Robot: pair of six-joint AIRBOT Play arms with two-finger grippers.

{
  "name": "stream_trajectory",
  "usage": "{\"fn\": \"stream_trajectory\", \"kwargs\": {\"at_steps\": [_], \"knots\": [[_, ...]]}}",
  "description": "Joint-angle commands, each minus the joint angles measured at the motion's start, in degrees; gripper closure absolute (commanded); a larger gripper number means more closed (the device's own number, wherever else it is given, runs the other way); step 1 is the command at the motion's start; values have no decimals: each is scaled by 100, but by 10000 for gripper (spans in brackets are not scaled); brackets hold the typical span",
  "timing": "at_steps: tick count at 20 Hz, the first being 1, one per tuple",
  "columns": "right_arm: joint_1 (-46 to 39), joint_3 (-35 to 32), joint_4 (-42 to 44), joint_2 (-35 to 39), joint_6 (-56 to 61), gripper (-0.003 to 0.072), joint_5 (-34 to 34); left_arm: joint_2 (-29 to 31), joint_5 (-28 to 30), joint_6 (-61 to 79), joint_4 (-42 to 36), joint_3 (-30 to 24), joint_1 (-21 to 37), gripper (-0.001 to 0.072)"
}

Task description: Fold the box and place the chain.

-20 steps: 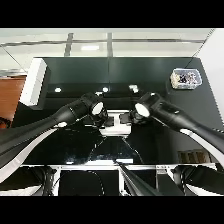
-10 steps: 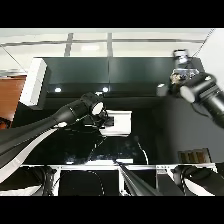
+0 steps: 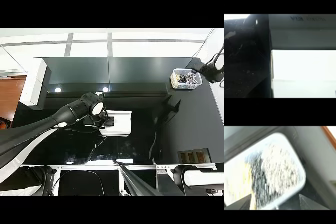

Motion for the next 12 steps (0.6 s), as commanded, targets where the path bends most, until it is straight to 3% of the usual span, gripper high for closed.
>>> {"fn": "stream_trajectory", "kwargs": {"at_steps": [1, 3, 5, 12], "knots": [[-308, 1655, 549, -1327, 236, -34, 874, 0, 7, 2, 13, 2, 2, 686], [-341, 2323, 726, -1882, 422, -3, 1292, 0, 4, 2, 11, 2, 2, 686], [-348, 2734, 739, -2291, 553, 73, 1534, 0, 7, 2, 11, 2, 2, 686], [-374, 2975, 713, -2763, 483, 73, 1414, 0, -28, 2, 11, 2, 2, 686]]}}
